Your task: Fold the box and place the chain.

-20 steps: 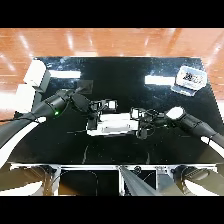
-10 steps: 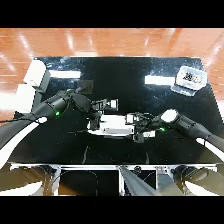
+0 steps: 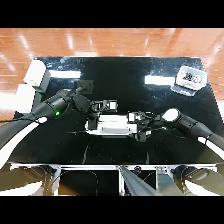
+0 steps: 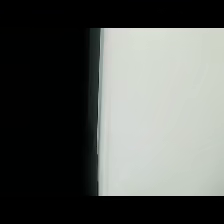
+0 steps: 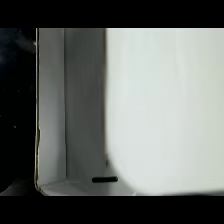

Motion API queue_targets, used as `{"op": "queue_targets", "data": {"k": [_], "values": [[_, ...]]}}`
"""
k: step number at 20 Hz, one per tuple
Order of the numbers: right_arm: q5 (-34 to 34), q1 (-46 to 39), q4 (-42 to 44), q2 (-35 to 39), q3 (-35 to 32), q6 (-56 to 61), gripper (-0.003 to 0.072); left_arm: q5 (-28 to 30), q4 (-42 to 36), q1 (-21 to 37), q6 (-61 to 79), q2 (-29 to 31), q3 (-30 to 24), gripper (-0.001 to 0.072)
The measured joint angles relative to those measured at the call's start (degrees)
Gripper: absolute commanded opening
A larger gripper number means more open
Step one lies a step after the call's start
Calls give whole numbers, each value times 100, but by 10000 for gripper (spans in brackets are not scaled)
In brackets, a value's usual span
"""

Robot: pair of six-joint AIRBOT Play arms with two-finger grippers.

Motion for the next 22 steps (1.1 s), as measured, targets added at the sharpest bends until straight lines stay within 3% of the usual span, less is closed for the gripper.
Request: {"op": "queue_targets", "data": {"k": [22], "values": [[13, -46, 350, -92, -24, -354, 713, 260, -87, -26, -297, -170, 74, 20]]}}
